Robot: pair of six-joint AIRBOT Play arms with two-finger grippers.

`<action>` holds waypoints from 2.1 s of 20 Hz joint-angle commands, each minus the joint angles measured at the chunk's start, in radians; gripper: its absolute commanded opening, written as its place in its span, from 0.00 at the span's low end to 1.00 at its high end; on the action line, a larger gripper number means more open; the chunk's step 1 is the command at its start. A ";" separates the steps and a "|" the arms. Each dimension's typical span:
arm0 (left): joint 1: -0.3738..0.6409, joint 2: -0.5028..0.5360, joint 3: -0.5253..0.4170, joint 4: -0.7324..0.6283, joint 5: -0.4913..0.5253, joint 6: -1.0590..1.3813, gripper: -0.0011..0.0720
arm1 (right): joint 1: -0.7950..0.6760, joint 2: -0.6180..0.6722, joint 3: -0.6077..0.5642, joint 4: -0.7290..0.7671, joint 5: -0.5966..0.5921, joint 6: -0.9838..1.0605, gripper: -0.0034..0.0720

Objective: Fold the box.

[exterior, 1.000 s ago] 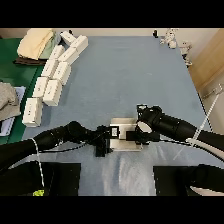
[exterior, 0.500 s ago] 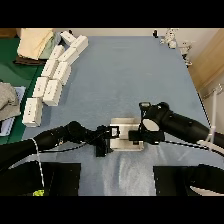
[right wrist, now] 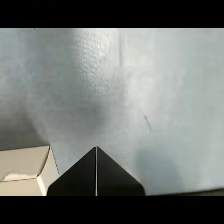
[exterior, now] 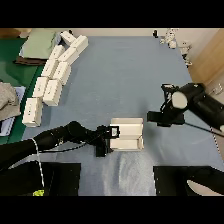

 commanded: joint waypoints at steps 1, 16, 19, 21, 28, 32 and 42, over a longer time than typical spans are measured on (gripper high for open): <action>0.001 0.000 0.001 0.000 0.000 0.000 0.69 | -0.264 -0.115 0.002 0.417 -0.106 -0.447 0.05; 0.001 0.000 0.001 0.000 0.000 0.000 0.69 | -0.234 -0.343 -0.004 0.953 0.220 -1.249 0.05; 0.001 0.000 0.001 0.000 0.000 0.000 0.69 | -0.130 -0.193 -0.090 0.836 0.046 -1.252 0.05; 0.001 0.000 0.001 0.000 0.000 0.000 0.69 | -0.061 -0.080 -0.162 0.803 -0.082 -1.264 0.05; 0.001 0.000 0.001 0.000 0.000 0.000 0.69 | 0.163 0.205 -0.348 0.670 -0.546 -1.316 0.05; 0.001 0.000 0.001 0.000 0.000 0.000 0.69 | 0.282 0.293 -0.419 0.615 -0.590 -1.411 0.05; 0.001 0.000 0.001 0.000 0.000 0.000 0.69 | 0.388 0.330 -0.457 0.486 -0.690 -1.682 0.78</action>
